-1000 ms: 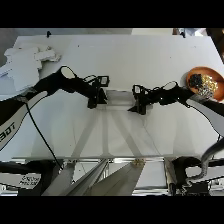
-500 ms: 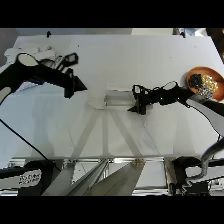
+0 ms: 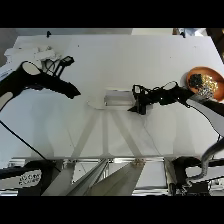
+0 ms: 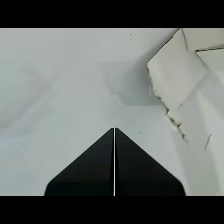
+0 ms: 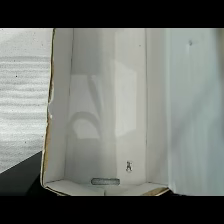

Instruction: Fold the box and place the chain.

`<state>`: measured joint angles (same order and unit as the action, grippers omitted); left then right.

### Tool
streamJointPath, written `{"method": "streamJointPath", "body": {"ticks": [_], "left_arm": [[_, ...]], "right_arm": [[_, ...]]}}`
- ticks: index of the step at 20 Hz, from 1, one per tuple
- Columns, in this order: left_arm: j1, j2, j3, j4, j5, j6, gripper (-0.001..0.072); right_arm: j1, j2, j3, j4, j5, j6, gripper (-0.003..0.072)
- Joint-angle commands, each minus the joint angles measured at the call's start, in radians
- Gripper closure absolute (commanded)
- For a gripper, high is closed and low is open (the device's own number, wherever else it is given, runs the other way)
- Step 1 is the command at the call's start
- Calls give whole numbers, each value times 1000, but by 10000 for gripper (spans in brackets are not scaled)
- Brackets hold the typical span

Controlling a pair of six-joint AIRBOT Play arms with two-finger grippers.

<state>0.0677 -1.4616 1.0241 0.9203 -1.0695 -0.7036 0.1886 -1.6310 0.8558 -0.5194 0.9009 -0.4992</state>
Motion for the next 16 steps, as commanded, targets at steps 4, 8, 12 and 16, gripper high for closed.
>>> {"method": "streamJointPath", "body": {"ticks": [4, 8, 12, 16], "left_arm": [[-144, -71, -38, 23, 116, -214, 703], [-186, -87, -38, 13, 100, -220, 702], [-185, -87, -38, 12, 59, -220, 699], [-180, -87, -38, -48, 55, -221, 578]], "right_arm": [[0, 1, 1, 0, 0, 0, 284], [0, 1, 1, 0, 0, 0, 284], [0, 1, 1, 0, 0, 0, 284], [0, 1, 1, 0, 0, 0, 284]]}}
